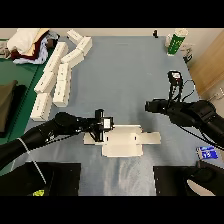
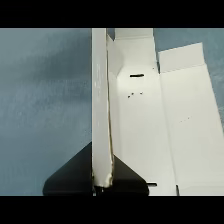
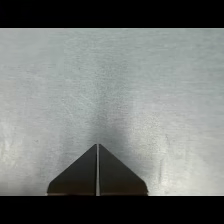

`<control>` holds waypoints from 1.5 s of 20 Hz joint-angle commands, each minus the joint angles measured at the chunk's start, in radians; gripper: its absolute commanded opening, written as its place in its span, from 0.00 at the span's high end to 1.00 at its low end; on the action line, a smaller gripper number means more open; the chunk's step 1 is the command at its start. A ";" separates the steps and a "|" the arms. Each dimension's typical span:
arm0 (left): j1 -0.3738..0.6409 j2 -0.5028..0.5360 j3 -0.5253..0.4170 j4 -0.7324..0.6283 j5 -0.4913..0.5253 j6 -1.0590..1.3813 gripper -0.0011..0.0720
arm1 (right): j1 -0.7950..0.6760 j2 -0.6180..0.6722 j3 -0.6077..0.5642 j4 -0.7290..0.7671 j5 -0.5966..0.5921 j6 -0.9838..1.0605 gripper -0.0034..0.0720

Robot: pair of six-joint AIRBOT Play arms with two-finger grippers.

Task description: Fold the box.

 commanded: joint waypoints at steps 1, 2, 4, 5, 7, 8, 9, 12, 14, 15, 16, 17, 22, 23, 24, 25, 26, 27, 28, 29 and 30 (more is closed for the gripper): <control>0.002 -0.042 0.000 -0.067 -0.016 0.017 0.97 | 0.001 0.000 0.001 0.005 0.011 0.000 0.93; 0.002 -0.047 -0.003 -0.069 -0.014 0.018 0.97 | 0.001 0.000 0.001 0.005 0.011 0.000 0.93; 0.002 -0.050 -0.019 -0.069 -0.010 0.018 0.97 | 0.001 0.000 0.000 0.005 0.011 0.000 0.93; 0.002 -0.050 -0.027 -0.069 -0.002 0.018 0.97 | 0.001 0.000 0.000 0.005 0.011 0.000 0.93; 0.002 -0.049 -0.036 -0.068 0.002 0.018 0.97 | 0.001 0.000 0.001 0.005 0.011 0.000 0.93; 0.001 -0.049 -0.035 -0.069 -0.003 0.018 0.97 | 0.001 0.000 0.000 0.005 0.011 0.000 0.93; 0.001 -0.047 -0.035 -0.068 -0.007 0.017 0.97 | 0.001 0.000 0.001 0.006 0.011 0.000 0.93; 0.001 -0.032 -0.036 -0.068 -0.017 0.017 0.97 | 0.001 0.000 0.000 0.006 0.011 0.000 0.93; -0.008 -0.031 -0.037 -0.063 -0.024 0.016 0.97 | 0.001 0.000 0.000 0.006 0.011 0.000 0.93; -0.021 -0.031 -0.037 -0.060 -0.022 0.012 0.97 | 0.001 0.000 0.001 0.006 0.011 0.000 0.93; -0.036 -0.031 -0.040 -0.060 -0.019 0.013 0.97 | 0.001 0.000 0.000 0.006 0.012 0.000 0.93; -0.050 -0.031 -0.043 -0.060 -0.011 0.013 0.97 | 0.001 0.000 0.001 0.006 0.011 0.000 0.93; -0.073 -0.031 -0.065 -0.060 0.004 0.006 0.97 | 0.001 0.000 0.000 0.006 0.012 0.000 0.93; -0.073 -0.031 -0.064 -0.060 0.003 0.005 0.97 | 0.001 0.000 0.000 0.006 0.012 0.000 0.93; -0.073 -0.030 -0.064 -0.061 0.003 0.005 0.97 | 0.001 0.000 0.000 0.006 0.012 0.000 0.93; -0.073 -0.027 -0.064 -0.061 0.004 0.005 0.97 | 0.001 0.000 0.001 0.006 0.012 0.000 0.93; -0.071 -0.019 -0.061 -0.060 0.009 0.006 0.97 | 0.001 0.000 0.001 0.006 0.012 0.000 0.93; -0.071 -0.005 -0.052 -0.061 0.025 0.006 0.97 | 0.001 0.000 0.001 0.006 0.012 0.000 0.93; -0.071 0.020 -0.039 -0.063 0.058 0.010 0.97 | 0.001 0.000 0.001 0.006 0.012 0.000 0.93; -0.074 0.050 -0.031 -0.064 0.099 0.024 0.97 | 0.001 0.000 0.000 0.006 0.012 0.000 0.93; -0.080 0.085 -0.032 -0.063 0.157 0.053 0.97 | 0.001 0.000 0.000 0.006 0.012 0.000 0.93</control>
